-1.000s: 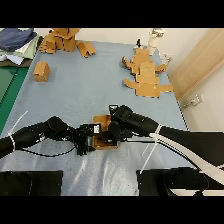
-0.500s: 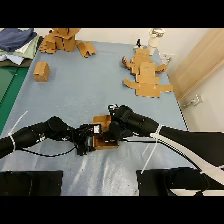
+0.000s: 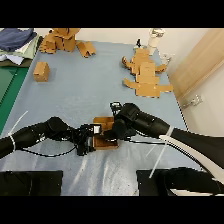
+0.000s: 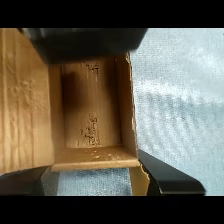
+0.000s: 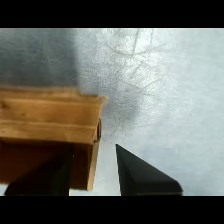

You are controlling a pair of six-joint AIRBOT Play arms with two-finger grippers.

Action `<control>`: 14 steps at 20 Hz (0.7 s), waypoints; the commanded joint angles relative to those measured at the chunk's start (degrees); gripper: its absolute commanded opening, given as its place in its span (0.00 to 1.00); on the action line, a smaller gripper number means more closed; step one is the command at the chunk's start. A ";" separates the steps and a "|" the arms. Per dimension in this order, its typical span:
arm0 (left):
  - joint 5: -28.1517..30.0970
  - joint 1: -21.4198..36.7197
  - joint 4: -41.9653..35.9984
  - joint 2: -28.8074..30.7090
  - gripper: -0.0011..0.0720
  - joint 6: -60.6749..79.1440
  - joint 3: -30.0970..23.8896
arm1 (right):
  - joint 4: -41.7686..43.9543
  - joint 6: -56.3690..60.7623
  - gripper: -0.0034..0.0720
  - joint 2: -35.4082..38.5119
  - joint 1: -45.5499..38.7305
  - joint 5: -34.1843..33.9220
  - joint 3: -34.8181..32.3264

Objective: Fold the box.

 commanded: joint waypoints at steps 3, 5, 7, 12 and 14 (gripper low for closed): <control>0.11 -0.02 -0.02 0.00 0.66 -0.09 0.00 | 1.86 -0.76 0.58 6.86 0.00 -0.57 -0.02; 0.11 -0.02 -0.02 0.00 0.66 -0.09 0.00 | 0.87 -1.64 0.47 9.97 -0.50 -3.15 -0.02; 0.11 -0.02 -0.02 0.00 0.66 -0.09 0.00 | -2.25 -4.20 0.04 12.57 -2.38 -5.84 -0.13; 0.13 -0.02 -0.02 0.00 0.66 -0.09 0.00 | 4.35 -21.92 0.04 8.57 -23.28 4.94 -2.91; 0.11 -0.04 -0.02 0.00 0.66 -0.09 0.00 | 29.38 -41.81 0.04 1.86 -34.01 12.13 -2.84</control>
